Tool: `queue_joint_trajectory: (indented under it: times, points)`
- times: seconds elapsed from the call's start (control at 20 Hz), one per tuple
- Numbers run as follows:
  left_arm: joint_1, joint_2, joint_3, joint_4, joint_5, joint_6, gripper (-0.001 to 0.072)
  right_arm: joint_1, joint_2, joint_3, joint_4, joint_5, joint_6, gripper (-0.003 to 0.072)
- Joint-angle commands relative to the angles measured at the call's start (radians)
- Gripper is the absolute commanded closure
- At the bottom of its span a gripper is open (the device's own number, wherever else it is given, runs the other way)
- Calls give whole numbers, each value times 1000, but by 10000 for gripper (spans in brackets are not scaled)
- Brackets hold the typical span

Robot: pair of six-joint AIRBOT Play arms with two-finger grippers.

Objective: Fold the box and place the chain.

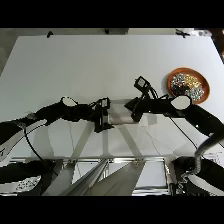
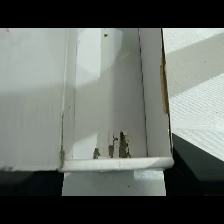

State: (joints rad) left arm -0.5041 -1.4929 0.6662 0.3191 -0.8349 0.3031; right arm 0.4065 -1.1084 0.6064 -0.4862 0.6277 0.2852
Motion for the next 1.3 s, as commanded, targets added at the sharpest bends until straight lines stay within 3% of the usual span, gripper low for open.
queue_joint_trajectory:
  times: [0.0, 0.25, 0.5, 0.9, 1.05, 1.25]
  points:
    - [0, -1, 0, 3, 1, -1, 696, 0, -48, 0, 37, -158, 76, 675]
    - [0, -1, 0, 3, 1, -1, 696, 1, -187, 0, -8, -52, 167, 675]
    - [0, -1, 0, 3, 1, -1, 696, 1, -183, 2, -28, -15, 189, 675]
    - [0, -1, 0, 3, 1, -1, 696, 0, 29, 38, -63, -1, 189, 675]
    - [0, -1, 0, 3, 1, -1, 696, 1, 135, 38, -293, 109, 189, 676]
    - [0, -1, 0, 3, 1, -1, 696, 0, 195, 37, -750, 439, 189, 676]
